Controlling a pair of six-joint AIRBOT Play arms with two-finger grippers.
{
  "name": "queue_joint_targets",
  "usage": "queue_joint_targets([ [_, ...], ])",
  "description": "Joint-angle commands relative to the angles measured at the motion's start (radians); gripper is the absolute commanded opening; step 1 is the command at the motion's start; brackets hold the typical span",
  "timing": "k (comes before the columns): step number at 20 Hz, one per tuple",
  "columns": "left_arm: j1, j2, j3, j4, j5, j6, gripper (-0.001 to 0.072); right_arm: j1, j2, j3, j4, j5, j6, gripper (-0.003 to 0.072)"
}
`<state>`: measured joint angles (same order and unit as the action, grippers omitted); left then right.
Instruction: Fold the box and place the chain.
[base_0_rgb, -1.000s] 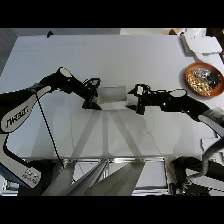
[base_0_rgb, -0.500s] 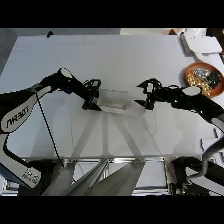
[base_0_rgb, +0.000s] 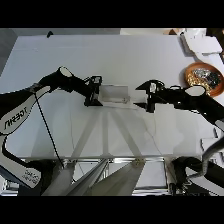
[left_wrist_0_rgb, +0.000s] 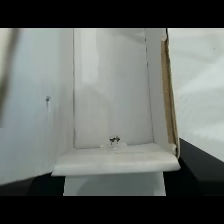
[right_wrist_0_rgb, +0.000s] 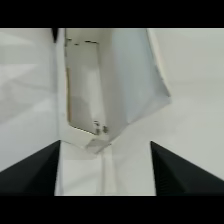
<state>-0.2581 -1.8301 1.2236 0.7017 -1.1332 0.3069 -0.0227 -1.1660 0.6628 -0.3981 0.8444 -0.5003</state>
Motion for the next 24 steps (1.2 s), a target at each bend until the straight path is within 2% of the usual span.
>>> queue_joint_targets([
  [1, 0.001, 0.009, 0.0, 0.016, 0.029, -0.057, 0.0275, 0.0, 0.002, 0.0, -0.01, 0.077, 0.066, 0.0415],
  [4, 0.001, 0.009, 0.0, 0.018, 0.033, -0.092, 0.0275, 0.001, 0.002, 0.0, 0.004, 0.173, 0.1, 0.0081],
  [7, 0.001, 0.009, 0.0, 0.017, 0.033, -0.091, 0.0275, 0.001, 0.002, 0.0, 0.112, 0.199, 0.113, 0.0015],
  [10, 0.001, 0.009, 0.0, 0.017, 0.033, -0.091, 0.0275, 0.001, 0.001, 0.0, 0.212, 0.123, 0.215, 0.001],
  [15, 0.001, 0.009, 0.0, 0.016, 0.033, -0.091, 0.0275, 0.064, -0.027, 0.0, 0.216, 0.019, 0.346, 0.0006],
  [17, 0.001, 0.009, 0.0, 0.017, 0.033, -0.091, 0.0275, 0.118, -0.063, 0.0, 0.244, -0.108, 0.374, 0.0006],
  [19, 0.001, 0.009, 0.0, 0.017, 0.033, -0.091, 0.0275, 0.142, -0.109, 0.001, 0.395, -0.211, 0.36, 0.0006],
  [22, 0.001, 0.009, 0.0, 0.017, 0.033, -0.091, 0.0275, 0.141, -0.178, 0.014, 0.657, -0.199, 0.237, 0.0005],
  [24, 0.001, 0.009, 0.0, 0.017, 0.033, -0.091, 0.0275, 0.141, -0.235, 0.04, 0.738, -0.19, 0.226, 0.0005],
])
